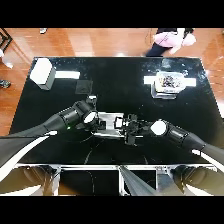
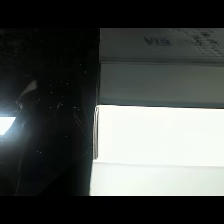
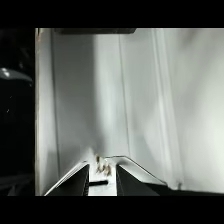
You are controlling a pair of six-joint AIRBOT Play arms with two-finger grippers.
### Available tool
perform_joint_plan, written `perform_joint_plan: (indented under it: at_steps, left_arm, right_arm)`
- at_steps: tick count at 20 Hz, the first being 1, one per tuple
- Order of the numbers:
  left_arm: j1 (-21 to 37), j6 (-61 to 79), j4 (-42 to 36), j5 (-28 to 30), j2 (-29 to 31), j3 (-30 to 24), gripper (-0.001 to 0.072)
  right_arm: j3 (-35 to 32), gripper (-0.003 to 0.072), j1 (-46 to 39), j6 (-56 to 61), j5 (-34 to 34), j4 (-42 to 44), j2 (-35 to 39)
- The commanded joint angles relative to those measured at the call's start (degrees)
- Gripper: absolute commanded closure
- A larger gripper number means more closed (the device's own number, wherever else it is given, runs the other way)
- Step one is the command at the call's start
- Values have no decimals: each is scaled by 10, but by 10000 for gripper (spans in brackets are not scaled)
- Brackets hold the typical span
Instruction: Fold the box and place the chain.
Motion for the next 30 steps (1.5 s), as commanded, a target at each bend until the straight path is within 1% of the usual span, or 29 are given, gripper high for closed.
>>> perform_joint_plan:
  at_steps: [1,3,4,5,6,7,8,9,10,11,12,13,14,15,16,17,18,19,21,23,25,27,28,29,30]
  left_arm:
    - [0,3,-2,2,0,0,682]
    - [0,5,-2,2,0,0,683]
    - [0,5,-2,2,0,0,682]
    - [0,5,-2,2,0,0,683]
    - [0,5,-2,2,0,0,683]
    - [0,5,-2,2,0,0,683]
    - [0,5,-2,2,0,0,683]
    - [0,5,-2,2,0,0,682]
    - [0,5,-2,2,0,0,683]
    - [0,5,-2,2,0,0,683]
    - [0,5,-2,2,0,0,683]
    - [0,5,-2,2,0,0,682]
    - [0,5,-2,2,0,0,683]
    - [0,5,-2,2,0,0,682]
    - [0,5,-2,2,0,0,683]
    - [0,3,-2,2,0,0,683]
    - [0,3,-2,2,0,0,682]
    - [0,3,-2,2,0,0,683]
    - [0,3,-1,2,0,0,683]
    - [0,3,-1,7,0,0,683]
    - [0,3,-2,13,0,0,683]
    - [0,3,-1,17,0,0,683]
    - [0,3,-1,18,0,0,683]
    - [0,3,-1,19,0,0,683]
    - [0,3,-1,19,0,0,683]
  right_arm:
    - [0,487,10,0,-37,19,-8]
    - [0,484,10,0,-37,19,-8]
    - [0,469,10,0,-37,19,-8]
    - [0,311,10,0,-37,19,-8]
    - [0,291,10,0,-37,19,-8]
    - [0,294,10,0,-37,19,-8]
    - [0,392,10,0,-36,19,-8]
    - [0,444,10,0,-35,19,-8]
    - [0,434,10,1,-35,19,-8]
    - [0,334,10,1,-35,19,-8]
    - [0,312,10,1,-35,19,-8]
    - [0,424,10,1,-35,16,-8]
    - [0,601,10,1,-36,17,-7]
    - [0,624,10,3,-36,16,-6]
    - [0,625,9,26,-35,17,0]
    - [0,626,5,70,-35,12,11]
    - [0,660,-4,137,-22,3,28]
    - [0,662,-21,219,2,-16,50]
    - [0,662,-74,394,80,-70,105]
    - [0,662,-144,524,188,-103,162]
    - [0,662,-224,608,290,-124,213]
    - [0,663,-307,695,364,-167,241]
    - [-1,662,-346,734,384,-193,241]
    - [-9,662,-374,772,378,-209,240]
    - [-25,663,-399,821,353,-212,239]
